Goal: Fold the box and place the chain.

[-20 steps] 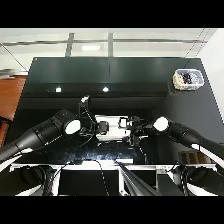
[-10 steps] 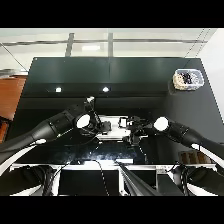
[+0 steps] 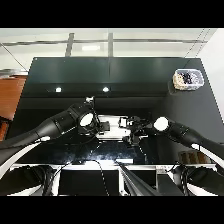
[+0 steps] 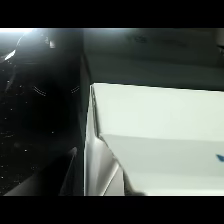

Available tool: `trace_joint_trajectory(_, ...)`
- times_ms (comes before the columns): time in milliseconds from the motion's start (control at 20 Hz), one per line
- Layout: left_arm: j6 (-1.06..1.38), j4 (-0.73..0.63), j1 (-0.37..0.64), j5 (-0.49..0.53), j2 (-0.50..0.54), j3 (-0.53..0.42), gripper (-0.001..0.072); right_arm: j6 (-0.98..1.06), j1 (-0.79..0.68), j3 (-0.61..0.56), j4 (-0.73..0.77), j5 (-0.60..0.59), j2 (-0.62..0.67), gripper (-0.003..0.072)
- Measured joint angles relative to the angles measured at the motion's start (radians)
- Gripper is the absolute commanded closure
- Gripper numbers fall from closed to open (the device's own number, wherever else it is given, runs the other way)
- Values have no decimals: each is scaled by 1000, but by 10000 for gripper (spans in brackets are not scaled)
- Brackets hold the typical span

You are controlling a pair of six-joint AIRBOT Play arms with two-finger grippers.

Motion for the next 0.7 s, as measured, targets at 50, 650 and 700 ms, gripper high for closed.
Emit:
trace_joint_trajectory(50, -9, 4, -1, -1, -1, 1, 375, 0, 0, 0, 0, 0, 0, 379)
trace_joint_trajectory(650, -60, 59, -18, -26, -26, 26, 374, 0, 0, 0, 2, 1, 0, 380)
trace_joint_trajectory(700, -60, 62, -19, -27, -37, 37, 374, 0, 0, 0, 2, 0, 0, 379)
